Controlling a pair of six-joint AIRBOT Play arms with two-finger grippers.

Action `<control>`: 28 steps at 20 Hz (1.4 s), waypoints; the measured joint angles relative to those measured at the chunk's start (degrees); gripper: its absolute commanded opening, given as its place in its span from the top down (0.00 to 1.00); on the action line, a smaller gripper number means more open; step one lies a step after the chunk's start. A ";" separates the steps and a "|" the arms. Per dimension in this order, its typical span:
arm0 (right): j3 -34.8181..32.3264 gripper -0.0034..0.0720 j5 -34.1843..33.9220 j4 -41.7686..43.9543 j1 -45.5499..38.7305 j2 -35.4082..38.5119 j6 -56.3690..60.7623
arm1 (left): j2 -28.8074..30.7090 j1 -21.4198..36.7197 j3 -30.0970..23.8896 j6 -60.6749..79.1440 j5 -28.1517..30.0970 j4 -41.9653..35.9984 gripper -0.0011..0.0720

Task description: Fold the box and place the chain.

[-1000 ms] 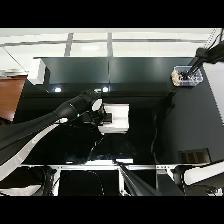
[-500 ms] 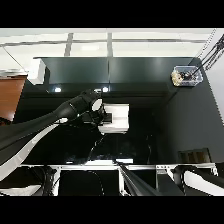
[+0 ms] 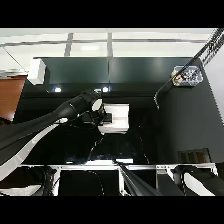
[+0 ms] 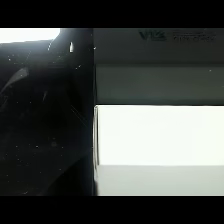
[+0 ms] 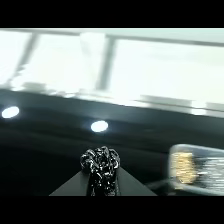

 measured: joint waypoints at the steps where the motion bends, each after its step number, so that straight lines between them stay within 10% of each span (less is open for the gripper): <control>1: -0.02 0.94 0.79 1.64 0.44 0.28 0.00 | 0.00 0.00 0.00 0.00 0.02 0.00 0.95; 13: -3.28 0.94 6.54 10.27 8.90 0.90 -0.02 | 0.00 0.00 0.00 -0.04 -0.02 0.00 0.95; 28: -33.81 0.93 -5.22 23.45 21.38 0.85 -2.58 | 0.00 0.02 0.00 -0.04 -0.22 0.02 0.95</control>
